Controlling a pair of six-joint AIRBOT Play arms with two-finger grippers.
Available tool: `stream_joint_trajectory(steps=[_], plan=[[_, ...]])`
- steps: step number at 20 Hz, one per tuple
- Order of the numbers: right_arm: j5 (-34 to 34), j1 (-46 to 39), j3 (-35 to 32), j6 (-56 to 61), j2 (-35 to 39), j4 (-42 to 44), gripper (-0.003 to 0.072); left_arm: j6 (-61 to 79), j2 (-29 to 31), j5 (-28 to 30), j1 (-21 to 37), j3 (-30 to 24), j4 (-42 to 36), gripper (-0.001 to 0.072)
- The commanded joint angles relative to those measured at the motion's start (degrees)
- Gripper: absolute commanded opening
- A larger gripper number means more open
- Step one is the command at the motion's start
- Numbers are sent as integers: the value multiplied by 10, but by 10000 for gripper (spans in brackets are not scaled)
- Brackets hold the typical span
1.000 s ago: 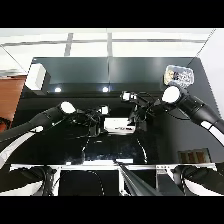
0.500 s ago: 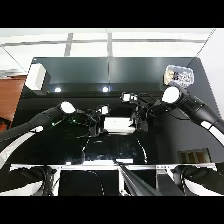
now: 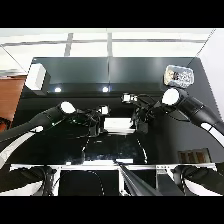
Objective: Fold the box and place the chain.
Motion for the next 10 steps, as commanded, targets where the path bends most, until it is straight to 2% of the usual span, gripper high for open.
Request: stream_joint_trajectory(steps=[1, 3, 4, 5, 6, 8, 10], plan=[[19, -4, 13, 98, 25, 3, 311, -1, 0, 0, 0, 0, 0, 463], [38, -23, 14, 211, 53, 5, 310, -1, 0, 0, 0, 0, 0, 463], [67, -36, 14, 268, 60, 5, 283, -1, 0, 0, 0, 0, 0, 463], [106, -48, 12, 298, 61, 16, 58, -1, 0, 0, 0, 0, 0, 463], [138, -56, 1, 303, 61, 38, 14, -1, 0, 0, 0, 0, 0, 463], [130, -60, -41, 302, 61, 111, 14, -1, 0, 0, 0, 0, 0, 463], [50, -59, -98, 298, 61, 224, 14, -1, 0, 0, 0, 0, 0, 463]])
